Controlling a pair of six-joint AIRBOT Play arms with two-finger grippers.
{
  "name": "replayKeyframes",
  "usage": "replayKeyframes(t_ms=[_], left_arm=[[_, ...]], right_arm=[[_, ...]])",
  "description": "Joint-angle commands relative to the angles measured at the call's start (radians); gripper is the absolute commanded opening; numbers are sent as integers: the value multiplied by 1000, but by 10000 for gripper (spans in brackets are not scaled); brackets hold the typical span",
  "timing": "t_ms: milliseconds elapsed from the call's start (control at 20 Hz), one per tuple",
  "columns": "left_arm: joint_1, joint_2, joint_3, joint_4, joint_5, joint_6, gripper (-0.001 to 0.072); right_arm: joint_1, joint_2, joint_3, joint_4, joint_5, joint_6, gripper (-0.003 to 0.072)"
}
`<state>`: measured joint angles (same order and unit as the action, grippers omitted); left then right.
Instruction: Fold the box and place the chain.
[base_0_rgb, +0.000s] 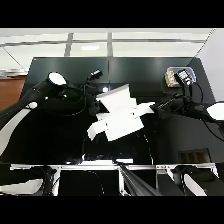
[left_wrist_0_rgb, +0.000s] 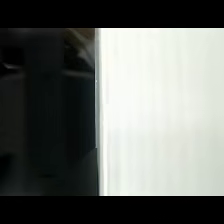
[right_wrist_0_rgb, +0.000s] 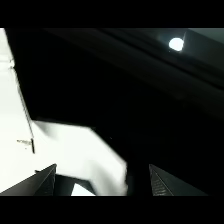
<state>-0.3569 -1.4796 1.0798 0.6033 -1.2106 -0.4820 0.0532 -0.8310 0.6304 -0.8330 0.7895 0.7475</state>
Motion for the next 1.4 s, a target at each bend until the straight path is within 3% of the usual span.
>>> replayKeyframes(t_ms=[0, 150, 300, 750, 1000, 1100, 1350], left_arm=[[-61, 21, -7, 124, 111, 169, 25], [-93, 21, -8, 219, 222, 170, 25], [-103, 20, -8, 219, 291, 275, 27], [-135, -74, -7, 216, 287, 352, 28], [-136, -97, -7, 189, 283, 352, 28], [-135, -97, -7, 189, 274, 352, 28], [-135, -97, -7, 192, 237, 353, 28]], right_arm=[[-7, 0, 10, -74, 15, -4, 639], [-7, -2, 9, -110, 19, -5, 638], [-7, -6, 2, -111, 20, -48, 638], [63, -13, -102, -100, 51, -472, 638], [212, -97, -139, -67, 27, -495, 640], [276, -143, -139, -47, 9, -495, 716], [354, -185, -139, -50, -37, -634, 715]])
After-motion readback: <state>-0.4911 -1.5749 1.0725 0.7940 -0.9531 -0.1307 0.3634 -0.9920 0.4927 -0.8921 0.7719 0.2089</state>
